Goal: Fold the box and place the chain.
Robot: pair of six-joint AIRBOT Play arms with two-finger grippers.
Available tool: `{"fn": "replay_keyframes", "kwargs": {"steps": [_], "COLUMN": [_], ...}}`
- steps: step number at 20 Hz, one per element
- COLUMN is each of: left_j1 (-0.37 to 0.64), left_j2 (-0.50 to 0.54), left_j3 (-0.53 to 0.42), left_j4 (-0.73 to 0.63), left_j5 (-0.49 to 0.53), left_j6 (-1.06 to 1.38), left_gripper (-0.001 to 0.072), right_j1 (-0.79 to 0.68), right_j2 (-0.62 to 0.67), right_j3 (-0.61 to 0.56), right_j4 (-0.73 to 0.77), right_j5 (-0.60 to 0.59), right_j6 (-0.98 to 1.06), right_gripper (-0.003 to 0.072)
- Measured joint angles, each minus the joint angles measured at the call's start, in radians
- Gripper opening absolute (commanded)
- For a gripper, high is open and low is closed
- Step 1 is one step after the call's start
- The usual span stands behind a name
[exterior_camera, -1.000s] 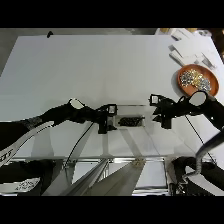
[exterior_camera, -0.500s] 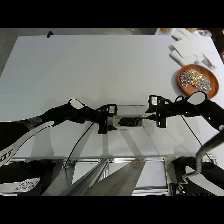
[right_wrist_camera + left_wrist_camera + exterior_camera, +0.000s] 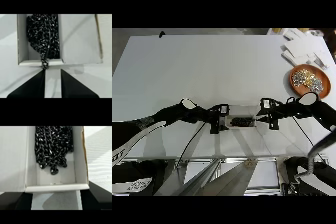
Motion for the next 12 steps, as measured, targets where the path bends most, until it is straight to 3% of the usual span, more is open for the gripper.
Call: {"fn": "replay_keyframes", "kwargs": {"steps": [4,12], "left_j1": [0.000,0.000], "left_j2": [0.000,0.000], "left_j3": [0.000,0.000], "left_j4": [0.000,0.000], "left_j5": [0.000,0.000], "left_j6": [0.000,0.000], "left_gripper": [0.0314,0.0314], "right_j1": [0.000,0.000], "right_j2": [0.000,0.000], "right_j3": [0.000,-0.001], "right_j4": [-0.028,0.007], "right_j5": [0.001,-0.003], "right_j6": [0.016,0.023], "right_gripper": [0.0203,0.0200]}}
